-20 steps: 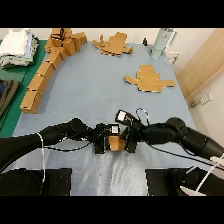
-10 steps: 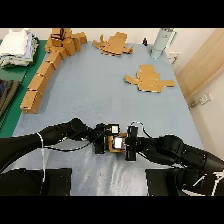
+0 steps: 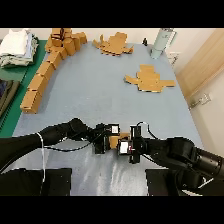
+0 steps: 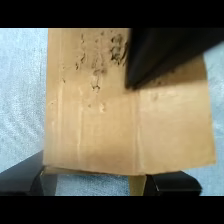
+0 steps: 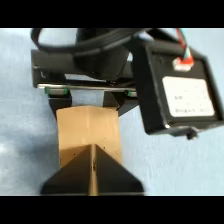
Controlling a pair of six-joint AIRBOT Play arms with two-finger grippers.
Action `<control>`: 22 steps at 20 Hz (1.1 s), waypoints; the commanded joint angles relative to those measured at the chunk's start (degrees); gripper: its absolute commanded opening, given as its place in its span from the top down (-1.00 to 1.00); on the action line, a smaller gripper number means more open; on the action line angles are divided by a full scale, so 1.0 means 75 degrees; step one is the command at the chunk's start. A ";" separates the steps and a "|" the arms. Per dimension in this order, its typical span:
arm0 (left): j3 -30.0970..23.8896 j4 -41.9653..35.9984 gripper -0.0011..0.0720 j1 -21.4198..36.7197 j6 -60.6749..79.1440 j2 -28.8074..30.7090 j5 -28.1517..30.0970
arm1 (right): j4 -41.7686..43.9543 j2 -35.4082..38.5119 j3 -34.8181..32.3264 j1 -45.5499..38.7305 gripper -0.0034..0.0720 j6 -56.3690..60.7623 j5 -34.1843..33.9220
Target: Fold the box.
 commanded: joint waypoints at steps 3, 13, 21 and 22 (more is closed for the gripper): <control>0.0006 0.0003 -0.18 -0.0006 0.0006 -0.0006 0.0006 | -0.0478 -0.0289 0.0006 0.0003 -0.11 -0.0006 0.0052; 0.0006 0.0003 -0.18 -0.0006 0.0006 -0.0006 0.0006 | -0.0096 -0.0871 0.0006 0.0015 -0.50 -0.0309 0.0557; 0.0006 0.0003 -0.18 -0.0006 0.0006 -0.0006 0.0006 | -0.0055 -0.1040 0.0006 0.0201 -0.50 -0.0321 0.0548; 0.0006 0.0003 -0.18 -0.0006 0.0006 -0.0006 0.0006 | -0.0152 -0.1116 0.0006 0.0187 -0.50 -0.0321 0.0577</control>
